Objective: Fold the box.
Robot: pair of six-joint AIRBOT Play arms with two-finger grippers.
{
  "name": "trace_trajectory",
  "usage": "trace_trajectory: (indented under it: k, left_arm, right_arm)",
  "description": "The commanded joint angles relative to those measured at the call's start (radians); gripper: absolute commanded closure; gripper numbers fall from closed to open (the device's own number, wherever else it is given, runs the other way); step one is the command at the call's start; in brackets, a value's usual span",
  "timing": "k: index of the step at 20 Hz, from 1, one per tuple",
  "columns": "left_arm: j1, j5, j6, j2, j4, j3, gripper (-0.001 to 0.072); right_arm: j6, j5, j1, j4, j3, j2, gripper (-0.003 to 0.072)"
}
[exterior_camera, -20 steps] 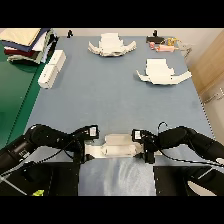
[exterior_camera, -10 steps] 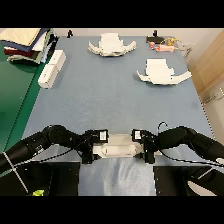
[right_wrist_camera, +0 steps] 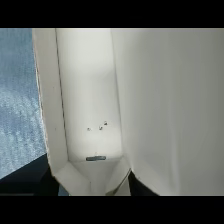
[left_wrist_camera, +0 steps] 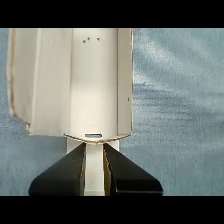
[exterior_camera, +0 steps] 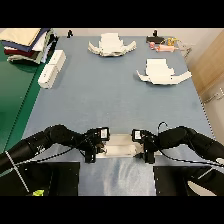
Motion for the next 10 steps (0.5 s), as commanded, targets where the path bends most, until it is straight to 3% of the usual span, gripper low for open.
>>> trace_trajectory:
  k: [1,9,10]
  left_arm:
    - [0.000,0.006,0.014,-0.001,-0.040,0.001,0.0544]
    - [0.000,0.055,0.112,-0.071,-0.161,0.010,0.0538]
    - [0.000,0.060,0.112,-0.071,-0.161,0.010,0.0468]
  right_arm:
    - [0.000,0.000,0.000,0.000,0.001,0.000,0.0167]
    - [0.000,0.000,0.000,0.000,0.001,0.000,0.0166]
    - [0.000,0.000,0.000,0.000,0.001,0.000,0.0167]
